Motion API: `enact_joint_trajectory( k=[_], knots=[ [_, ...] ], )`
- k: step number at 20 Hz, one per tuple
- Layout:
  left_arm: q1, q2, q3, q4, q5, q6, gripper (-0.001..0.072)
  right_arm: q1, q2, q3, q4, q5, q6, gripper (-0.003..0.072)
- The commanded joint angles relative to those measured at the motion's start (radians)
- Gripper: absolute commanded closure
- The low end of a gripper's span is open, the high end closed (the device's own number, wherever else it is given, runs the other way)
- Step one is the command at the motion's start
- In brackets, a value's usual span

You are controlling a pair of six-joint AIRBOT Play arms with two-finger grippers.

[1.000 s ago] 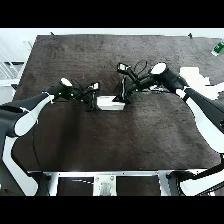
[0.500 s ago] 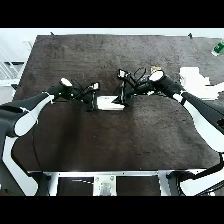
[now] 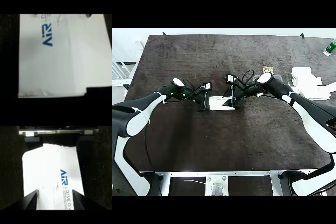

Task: Fold the box and place the chain.

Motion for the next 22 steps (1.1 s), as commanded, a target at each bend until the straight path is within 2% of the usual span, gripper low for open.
enact_joint_trajectory(
  k=[1,5,14,15,16,20,21,22],
  knots=[
    [0.000,0.000,0.000,0.000,0.000,0.000,0.0287,0.003,-0.006,0.000,-0.004,-0.028,-0.002,0.0190],
    [0.000,0.000,0.000,0.000,0.000,0.000,0.0287,0.003,-0.013,0.005,-0.003,-0.067,-0.002,0.0190],
    [0.000,0.000,0.000,0.000,0.000,0.000,0.0286,0.002,-0.013,0.090,-0.003,-0.043,0.036,0.0196],
    [0.000,0.000,0.000,0.000,0.000,0.000,0.0287,0.002,-0.013,0.090,-0.004,-0.038,0.036,0.0260],
    [0.000,0.000,0.000,0.000,0.000,0.000,0.0287,0.002,-0.013,0.090,-0.004,-0.032,0.036,0.0282],
    [0.000,0.000,0.000,0.000,0.000,0.000,0.0286,0.002,-0.013,0.083,-0.004,-0.027,0.036,0.0287],
    [0.000,0.000,0.000,0.000,0.000,0.000,0.0287,0.003,-0.013,0.079,-0.004,-0.021,0.036,0.0327],
    [0.000,0.000,0.000,0.000,0.000,0.000,0.0286,0.003,-0.013,0.074,-0.004,-0.021,0.036,0.0334]
  ],
)
